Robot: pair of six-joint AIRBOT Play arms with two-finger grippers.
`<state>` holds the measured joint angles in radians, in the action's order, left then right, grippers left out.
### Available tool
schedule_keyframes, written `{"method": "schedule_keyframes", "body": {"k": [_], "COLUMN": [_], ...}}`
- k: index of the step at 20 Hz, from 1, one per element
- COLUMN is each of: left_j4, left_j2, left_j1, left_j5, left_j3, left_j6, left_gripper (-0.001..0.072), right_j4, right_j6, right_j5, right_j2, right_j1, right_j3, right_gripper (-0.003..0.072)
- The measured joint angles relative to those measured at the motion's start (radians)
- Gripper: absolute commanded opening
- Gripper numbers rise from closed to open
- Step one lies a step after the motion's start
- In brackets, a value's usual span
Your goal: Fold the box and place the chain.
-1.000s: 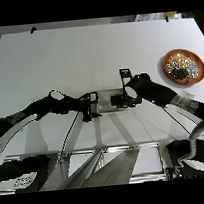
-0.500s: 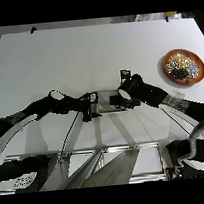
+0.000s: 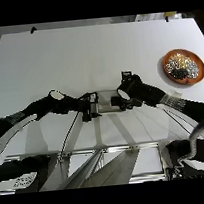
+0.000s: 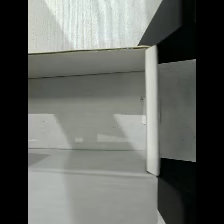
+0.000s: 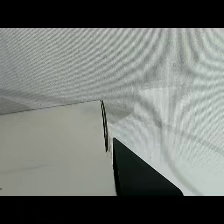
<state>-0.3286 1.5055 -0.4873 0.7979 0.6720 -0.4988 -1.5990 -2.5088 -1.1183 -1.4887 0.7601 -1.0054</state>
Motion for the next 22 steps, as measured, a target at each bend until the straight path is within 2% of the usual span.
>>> {"method": "schedule_keyframes", "body": {"k": [2,3,10,12,14,17,19,22], "left_j4": [0.002,0.003,0.004,0.004,0.004,0.004,0.006,0.006], "left_j2": [0.0,0.0,0.0,0.0,0.0,0.0,0.0,0.0], "left_j1": [0.0,0.0,0.0,0.0,0.0,0.0,0.0,0.0], "left_j5": [0.0,0.0,-0.001,-0.001,-0.001,-0.001,-0.001,-0.001], "left_j3": [0.0,0.0,0.0,0.0,0.0,0.0,0.0,0.0], "left_j6": [0.002,0.003,0.003,0.003,0.003,0.003,0.006,0.005], "left_gripper": [0.001,0.001,0.001,0.001,0.001,0.001,0.001,0.001], "right_j4": [0.006,0.011,0.01,0.008,0.008,0.014,0.021,0.029], "right_j6": [0.015,0.032,0.232,0.26,0.284,0.3,0.298,0.303], "right_j5": [0.022,0.035,0.008,-0.001,-0.008,-0.009,-0.008,-0.004], "right_j2": [-0.006,-0.004,-0.004,-0.004,-0.004,-0.004,-0.003,-0.003], "right_j1": [0.0,0.001,-0.013,-0.024,-0.03,-0.038,-0.041,-0.043], "right_j3": [0.002,0.001,0.0,0.0,0.0,0.0,0.0,0.0], "right_gripper": [0.028,0.0298,0.0295,0.0283,0.0126,0.0083,0.0022,0.0031]}}
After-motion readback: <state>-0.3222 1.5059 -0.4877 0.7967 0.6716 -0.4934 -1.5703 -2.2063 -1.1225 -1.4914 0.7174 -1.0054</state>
